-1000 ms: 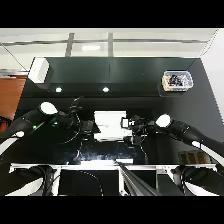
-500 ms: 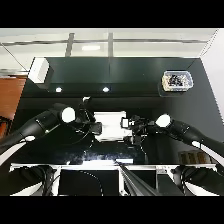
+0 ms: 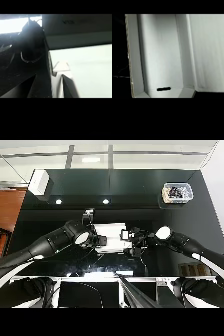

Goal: Fold the box and place the chain.

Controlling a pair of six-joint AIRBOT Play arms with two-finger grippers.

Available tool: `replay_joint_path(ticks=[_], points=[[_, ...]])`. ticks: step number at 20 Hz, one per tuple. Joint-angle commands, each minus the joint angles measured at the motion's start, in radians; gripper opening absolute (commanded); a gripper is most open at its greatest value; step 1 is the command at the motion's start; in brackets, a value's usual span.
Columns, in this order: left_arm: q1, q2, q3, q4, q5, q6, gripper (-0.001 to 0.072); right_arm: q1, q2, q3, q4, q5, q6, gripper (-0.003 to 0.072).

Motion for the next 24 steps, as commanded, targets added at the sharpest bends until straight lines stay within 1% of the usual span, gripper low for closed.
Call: replay_joint_path(ticks=[1, 4, 8, 12, 13, 15, 16, 17, 20, 21, 22, 23, 24], points=[[-0.012, -0.022, 0.010, -0.026, -0.005, -0.077, 0.0372, 0.000, 0.000, 0.000, 0.000, 0.000, 0.000, 0.0488], [-0.012, -0.057, 0.016, -0.068, -0.009, -0.079, 0.0372, 0.000, 0.000, 0.000, 0.000, 0.000, 0.000, 0.0488], [-0.013, -0.125, 0.076, -0.058, -0.064, -0.079, 0.0371, 0.000, 0.000, 0.000, 0.000, 0.001, 0.000, 0.0488], [-0.011, -0.135, 0.090, -0.056, -0.057, -0.079, 0.0310, 0.000, 0.000, 0.000, 0.000, 0.000, 0.000, 0.0488], [-0.012, -0.137, 0.090, -0.057, -0.058, -0.079, 0.0187, 0.000, 0.000, 0.000, 0.000, 0.000, 0.000, 0.0488], [-0.012, -0.141, 0.092, -0.062, -0.058, -0.079, 0.0169, 0.000, 0.000, 0.000, 0.000, 0.000, 0.000, 0.0488], [-0.012, -0.142, 0.092, -0.062, -0.058, -0.079, 0.0077, 0.000, 0.000, 0.000, 0.000, 0.001, 0.000, 0.0488], [-0.012, -0.142, 0.093, -0.062, -0.057, -0.079, 0.0024, 0.000, 0.000, 0.000, 0.000, 0.001, 0.000, 0.0488], [-0.012, -0.142, 0.100, -0.061, -0.057, -0.079, 0.0026, 0.000, 0.000, 0.000, 0.000, 0.000, 0.000, 0.0488], [-0.012, -0.142, 0.101, -0.063, -0.057, -0.079, 0.0056, 0.000, 0.000, 0.000, 0.000, 0.000, 0.000, 0.0488], [-0.011, -0.141, 0.102, -0.062, -0.058, -0.079, 0.0233, 0.000, 0.000, 0.000, 0.000, 0.000, 0.000, 0.0488], [-0.011, -0.142, 0.102, -0.062, -0.059, -0.079, 0.0344, 0.000, 0.000, 0.000, 0.000, 0.000, 0.000, 0.0488], [-0.011, -0.141, 0.102, -0.062, -0.059, -0.079, 0.0350, 0.000, 0.000, 0.000, 0.000, 0.000, 0.000, 0.0488]])
